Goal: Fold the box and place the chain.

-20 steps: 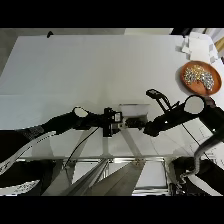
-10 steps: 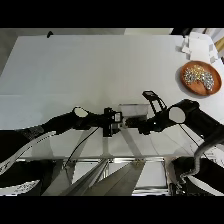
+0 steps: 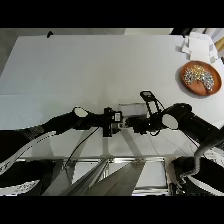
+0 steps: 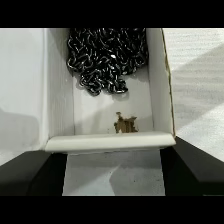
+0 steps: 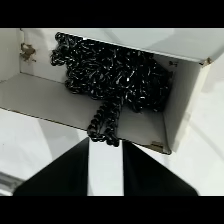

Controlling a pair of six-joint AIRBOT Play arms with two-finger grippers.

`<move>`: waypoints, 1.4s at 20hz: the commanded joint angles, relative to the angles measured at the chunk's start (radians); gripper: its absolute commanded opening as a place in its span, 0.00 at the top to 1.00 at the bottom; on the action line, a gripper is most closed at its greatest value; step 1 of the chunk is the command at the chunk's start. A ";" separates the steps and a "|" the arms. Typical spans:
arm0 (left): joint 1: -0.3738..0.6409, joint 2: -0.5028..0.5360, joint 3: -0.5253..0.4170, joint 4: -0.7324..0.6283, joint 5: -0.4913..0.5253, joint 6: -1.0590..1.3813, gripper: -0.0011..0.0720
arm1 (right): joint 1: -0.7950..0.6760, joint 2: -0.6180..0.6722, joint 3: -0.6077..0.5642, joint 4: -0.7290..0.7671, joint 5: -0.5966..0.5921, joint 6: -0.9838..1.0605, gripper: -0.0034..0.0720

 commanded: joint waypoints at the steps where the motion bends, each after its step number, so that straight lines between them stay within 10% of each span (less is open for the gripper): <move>1: 0.000 0.000 0.000 0.001 -0.002 0.001 0.55 | 0.006 -0.004 0.000 -0.021 -0.003 0.026 0.84; 28: 0.000 0.000 0.000 0.001 -0.002 0.001 0.55 | -0.105 0.096 0.081 0.008 -0.079 -0.142 0.93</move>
